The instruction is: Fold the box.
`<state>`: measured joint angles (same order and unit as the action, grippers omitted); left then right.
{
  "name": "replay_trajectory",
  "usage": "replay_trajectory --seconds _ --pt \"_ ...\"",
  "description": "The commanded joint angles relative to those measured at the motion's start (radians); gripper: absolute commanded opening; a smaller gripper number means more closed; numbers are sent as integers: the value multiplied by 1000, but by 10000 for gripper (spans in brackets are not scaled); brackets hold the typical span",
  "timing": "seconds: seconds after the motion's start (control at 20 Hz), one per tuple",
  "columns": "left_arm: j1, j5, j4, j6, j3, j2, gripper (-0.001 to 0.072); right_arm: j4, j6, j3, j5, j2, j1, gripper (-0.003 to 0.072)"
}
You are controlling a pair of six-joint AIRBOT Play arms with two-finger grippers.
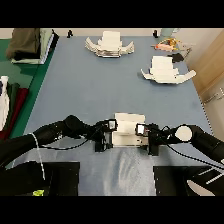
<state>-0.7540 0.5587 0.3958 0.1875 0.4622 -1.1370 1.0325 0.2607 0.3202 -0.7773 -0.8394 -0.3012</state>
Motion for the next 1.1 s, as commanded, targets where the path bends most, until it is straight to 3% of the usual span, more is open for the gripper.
replay_trajectory --seconds 0.0,0.7,0.85,0.9,0.95,1.05 --pt "-32 -47 -59 41 -2 -16 676 0 0 0 0 -1 0 446" --pt "-76 -79 -31 81 0 -33 673 0 0 0 0 -1 0 446" --pt "-76 -86 -29 73 0 -34 643 0 0 0 0 -1 0 445" --pt "-76 -89 -29 69 0 -34 493 0 0 0 0 -1 0 445" --pt "-77 -89 -28 67 2 -35 409 0 0 0 0 -1 0 445" --pt "-82 -118 -29 47 2 -36 409 0 0 0 0 -1 0 446"
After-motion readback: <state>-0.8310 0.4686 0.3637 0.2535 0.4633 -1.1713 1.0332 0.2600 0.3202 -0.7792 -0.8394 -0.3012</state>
